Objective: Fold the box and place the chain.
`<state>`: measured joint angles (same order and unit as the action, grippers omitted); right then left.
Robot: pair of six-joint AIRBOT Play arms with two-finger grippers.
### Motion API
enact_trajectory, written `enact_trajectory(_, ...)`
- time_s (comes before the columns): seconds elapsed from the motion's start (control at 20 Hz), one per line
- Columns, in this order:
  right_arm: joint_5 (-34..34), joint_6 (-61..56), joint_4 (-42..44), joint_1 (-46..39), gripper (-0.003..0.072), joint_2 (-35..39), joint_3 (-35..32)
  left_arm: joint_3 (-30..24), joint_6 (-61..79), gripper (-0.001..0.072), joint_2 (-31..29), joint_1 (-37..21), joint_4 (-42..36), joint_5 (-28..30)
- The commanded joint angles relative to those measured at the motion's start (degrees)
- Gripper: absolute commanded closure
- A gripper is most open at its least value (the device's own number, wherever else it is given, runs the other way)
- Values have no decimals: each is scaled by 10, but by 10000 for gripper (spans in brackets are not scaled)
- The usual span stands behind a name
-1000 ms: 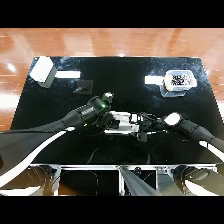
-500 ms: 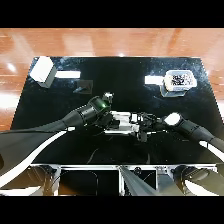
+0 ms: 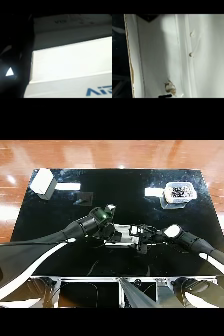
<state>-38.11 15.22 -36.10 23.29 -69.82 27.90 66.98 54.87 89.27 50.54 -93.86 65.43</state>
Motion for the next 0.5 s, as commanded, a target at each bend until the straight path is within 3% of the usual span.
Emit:
enact_trajectory(0.0,-2,-2,1,0,270,0,0,7,-2,201,-3,-1,20,41)
enact_trajectory(0.45,-2,-2,1,0,270,0,0,3,-4,202,-49,-14,58,47)
